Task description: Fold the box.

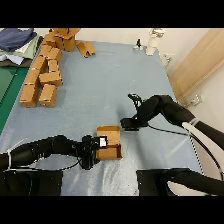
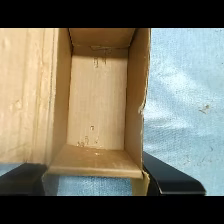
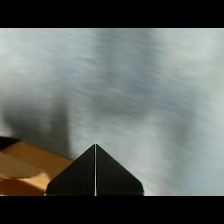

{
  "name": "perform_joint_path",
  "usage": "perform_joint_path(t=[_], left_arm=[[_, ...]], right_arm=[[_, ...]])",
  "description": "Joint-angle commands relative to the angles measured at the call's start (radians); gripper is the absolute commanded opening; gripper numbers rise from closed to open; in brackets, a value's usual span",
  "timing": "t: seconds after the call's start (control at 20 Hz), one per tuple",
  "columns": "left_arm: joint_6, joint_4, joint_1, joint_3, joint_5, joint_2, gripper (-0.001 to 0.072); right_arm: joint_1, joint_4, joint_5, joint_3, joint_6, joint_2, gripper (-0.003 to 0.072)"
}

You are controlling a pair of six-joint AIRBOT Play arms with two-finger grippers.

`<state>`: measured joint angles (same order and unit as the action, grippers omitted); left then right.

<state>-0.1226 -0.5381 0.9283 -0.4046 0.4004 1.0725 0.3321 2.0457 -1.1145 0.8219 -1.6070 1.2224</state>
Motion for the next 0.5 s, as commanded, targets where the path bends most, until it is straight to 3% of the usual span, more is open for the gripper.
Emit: perform_joint_path(t=[0.0,0.1,0.2,0.45], left_arm=[[0.000,0.000,0.000,0.000,0.000,0.000,0.0459],[0.000,0.000,0.000,0.000,0.000,0.000,0.0459],[0.000,0.000,0.000,0.000,0.000,0.000,0.0459],[0.000,0.000,0.000,0.000,0.000,0.000,0.0460]], right_arm=[[-0.157,0.615,-0.106,-0.011,-0.552,0.169,0.0000],[-0.135,0.715,-0.211,-0.016,-0.637,0.222,0.0000],[-0.093,0.715,-0.235,-0.037,-0.687,0.198,0.0000],[0.004,0.668,-0.159,-0.194,-0.805,-0.058,0.0000]])
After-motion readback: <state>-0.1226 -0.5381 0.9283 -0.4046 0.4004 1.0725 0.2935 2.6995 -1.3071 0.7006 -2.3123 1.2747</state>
